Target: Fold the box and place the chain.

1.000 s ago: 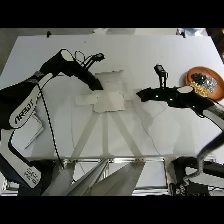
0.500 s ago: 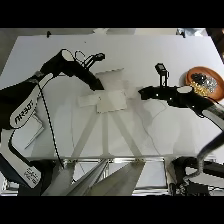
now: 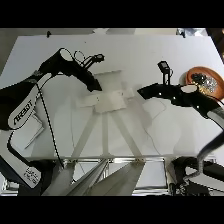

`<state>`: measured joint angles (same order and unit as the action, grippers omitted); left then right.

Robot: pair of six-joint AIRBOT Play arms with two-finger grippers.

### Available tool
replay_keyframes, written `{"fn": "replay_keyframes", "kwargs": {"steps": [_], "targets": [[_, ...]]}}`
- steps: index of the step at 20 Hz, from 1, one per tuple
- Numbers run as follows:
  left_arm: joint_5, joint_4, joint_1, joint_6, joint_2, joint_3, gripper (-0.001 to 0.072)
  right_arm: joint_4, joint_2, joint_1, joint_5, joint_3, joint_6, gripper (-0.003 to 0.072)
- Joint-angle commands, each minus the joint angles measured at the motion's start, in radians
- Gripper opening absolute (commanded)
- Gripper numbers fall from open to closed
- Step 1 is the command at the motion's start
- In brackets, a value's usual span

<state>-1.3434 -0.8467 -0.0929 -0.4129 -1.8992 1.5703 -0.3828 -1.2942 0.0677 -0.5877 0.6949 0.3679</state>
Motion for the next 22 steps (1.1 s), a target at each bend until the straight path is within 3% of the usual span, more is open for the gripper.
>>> {"fn": "replay_keyframes", "kwargs": {"steps": [1,8,14,22], "targets": [[-0.103,0.016,-0.001,0.226,0.036,0.000,0.0006,-0.101,0.117,0.041,-0.025,0.001,0.022,0.0476],[-0.038,0.144,-0.031,0.343,0.050,0.000,0.0002,-0.260,0.334,0.175,-0.037,0.001,0.132,0.0475],[-0.011,0.090,-0.121,0.335,-0.021,0.000,0.0001,-0.276,0.338,0.184,-0.056,0.001,0.132,0.0473],[0.120,0.020,-0.124,0.300,-0.047,0.000,0.0001,-0.276,0.338,0.184,-0.056,0.001,0.132,0.0473]]}}
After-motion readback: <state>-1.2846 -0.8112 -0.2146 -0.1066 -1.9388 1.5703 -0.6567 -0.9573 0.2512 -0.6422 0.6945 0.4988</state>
